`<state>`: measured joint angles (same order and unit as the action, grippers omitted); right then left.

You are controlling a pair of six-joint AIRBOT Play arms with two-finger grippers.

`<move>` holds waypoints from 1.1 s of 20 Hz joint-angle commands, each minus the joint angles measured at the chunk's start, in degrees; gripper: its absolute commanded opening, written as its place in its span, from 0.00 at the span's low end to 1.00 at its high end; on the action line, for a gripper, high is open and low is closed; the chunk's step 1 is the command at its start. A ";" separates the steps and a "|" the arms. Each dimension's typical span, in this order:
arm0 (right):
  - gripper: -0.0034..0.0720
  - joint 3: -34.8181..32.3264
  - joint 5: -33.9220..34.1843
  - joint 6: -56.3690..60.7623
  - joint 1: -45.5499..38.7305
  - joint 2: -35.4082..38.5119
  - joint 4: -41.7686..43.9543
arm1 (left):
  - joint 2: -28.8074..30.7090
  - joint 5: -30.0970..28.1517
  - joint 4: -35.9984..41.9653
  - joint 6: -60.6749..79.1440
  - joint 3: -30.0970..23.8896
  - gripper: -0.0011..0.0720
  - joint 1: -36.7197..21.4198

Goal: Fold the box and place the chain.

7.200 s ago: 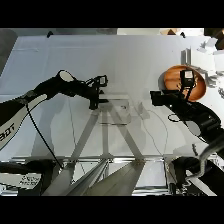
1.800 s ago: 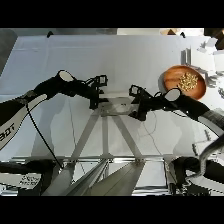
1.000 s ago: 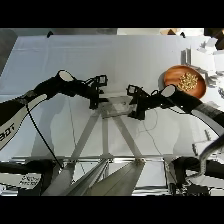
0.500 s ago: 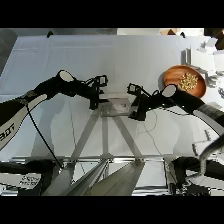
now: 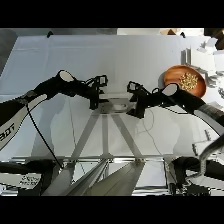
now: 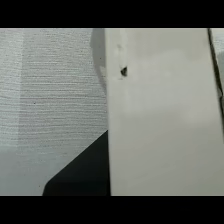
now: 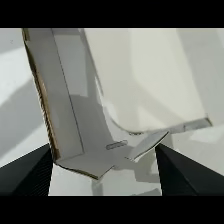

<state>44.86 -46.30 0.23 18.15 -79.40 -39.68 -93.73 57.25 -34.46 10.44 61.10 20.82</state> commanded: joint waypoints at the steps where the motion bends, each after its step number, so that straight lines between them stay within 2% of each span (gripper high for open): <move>1: 0.99 0.33 0.15 -6.12 -0.02 -0.24 0.46 | 0.00 -0.02 0.00 0.00 -0.02 0.02 0.00; 3: 0.99 1.01 -1.03 -8.48 -0.70 -1.29 1.57 | 0.00 0.00 0.00 0.00 -0.02 0.02 0.00; 7: 0.99 4.94 -8.68 -12.37 -2.10 -5.84 2.64 | 0.00 -0.02 0.00 0.00 -0.02 0.02 0.00; 11: 0.98 6.71 -9.05 -13.18 -2.10 -10.82 3.02 | 0.00 -0.02 0.00 0.00 -0.02 0.02 0.00; 13: 0.98 6.73 -9.14 -15.19 -1.90 -12.59 6.49 | 0.00 0.00 0.00 0.00 -0.02 0.02 0.00; 22: 0.98 6.73 -8.17 -16.74 -0.72 -15.91 8.41 | 0.00 -0.02 0.13 0.00 -0.02 0.02 0.00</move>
<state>51.59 -54.76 -16.58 17.28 -93.89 -31.46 -93.73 57.25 -34.37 10.44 61.08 20.84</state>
